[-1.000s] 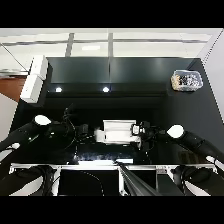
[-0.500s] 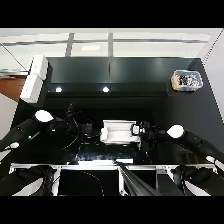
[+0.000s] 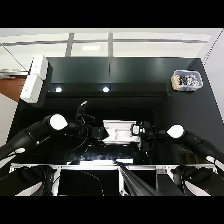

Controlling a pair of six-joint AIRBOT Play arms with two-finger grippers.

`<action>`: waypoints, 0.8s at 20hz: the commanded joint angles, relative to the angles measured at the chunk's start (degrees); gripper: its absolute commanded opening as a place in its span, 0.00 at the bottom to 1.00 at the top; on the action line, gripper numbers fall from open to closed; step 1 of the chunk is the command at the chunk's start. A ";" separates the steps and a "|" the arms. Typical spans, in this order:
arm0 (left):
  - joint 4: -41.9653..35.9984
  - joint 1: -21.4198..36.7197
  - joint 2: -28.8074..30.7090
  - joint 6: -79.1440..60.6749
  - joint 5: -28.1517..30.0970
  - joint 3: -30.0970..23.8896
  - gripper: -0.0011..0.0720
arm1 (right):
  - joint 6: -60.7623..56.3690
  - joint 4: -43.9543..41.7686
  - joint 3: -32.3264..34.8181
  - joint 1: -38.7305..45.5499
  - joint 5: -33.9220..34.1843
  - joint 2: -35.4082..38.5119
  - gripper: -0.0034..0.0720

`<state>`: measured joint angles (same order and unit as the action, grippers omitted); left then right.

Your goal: Fold the box and place the chain.

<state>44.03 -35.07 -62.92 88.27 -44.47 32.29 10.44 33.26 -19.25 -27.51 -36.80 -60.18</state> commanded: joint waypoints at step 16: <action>40.96 -19.89 -7.28 48.63 -2.49 11.19 0.93 | -0.02 0.00 0.04 0.00 0.00 0.00 0.75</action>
<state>81.21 -53.30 -67.42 132.81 -44.49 40.91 10.44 33.26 -19.25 -27.51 -36.80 -60.18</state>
